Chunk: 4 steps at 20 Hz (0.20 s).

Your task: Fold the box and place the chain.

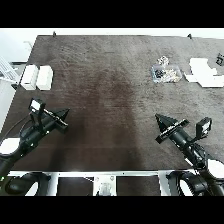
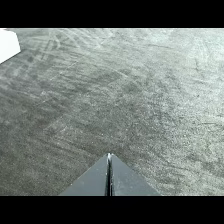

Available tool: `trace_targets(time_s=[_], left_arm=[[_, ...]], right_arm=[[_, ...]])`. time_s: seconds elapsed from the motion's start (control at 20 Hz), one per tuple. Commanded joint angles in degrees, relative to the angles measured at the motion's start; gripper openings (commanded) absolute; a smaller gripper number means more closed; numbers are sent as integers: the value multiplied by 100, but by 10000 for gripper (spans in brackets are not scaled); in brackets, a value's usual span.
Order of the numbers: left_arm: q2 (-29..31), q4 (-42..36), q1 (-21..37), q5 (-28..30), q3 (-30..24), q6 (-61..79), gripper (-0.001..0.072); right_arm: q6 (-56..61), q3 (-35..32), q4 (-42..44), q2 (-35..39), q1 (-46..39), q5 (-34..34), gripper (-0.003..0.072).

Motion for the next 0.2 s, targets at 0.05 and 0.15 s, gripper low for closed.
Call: trace_targets(time_s=[0.05, 0.15], left_arm=[[4, 2, 0, 4, -4, 0, 23], [4, 2, 0, 4, -4, 0, 23]], right_arm=[[0, -4, 2, 7, 2, 0, 9], [0, -4, 0, 7, 2, 0, 9]])
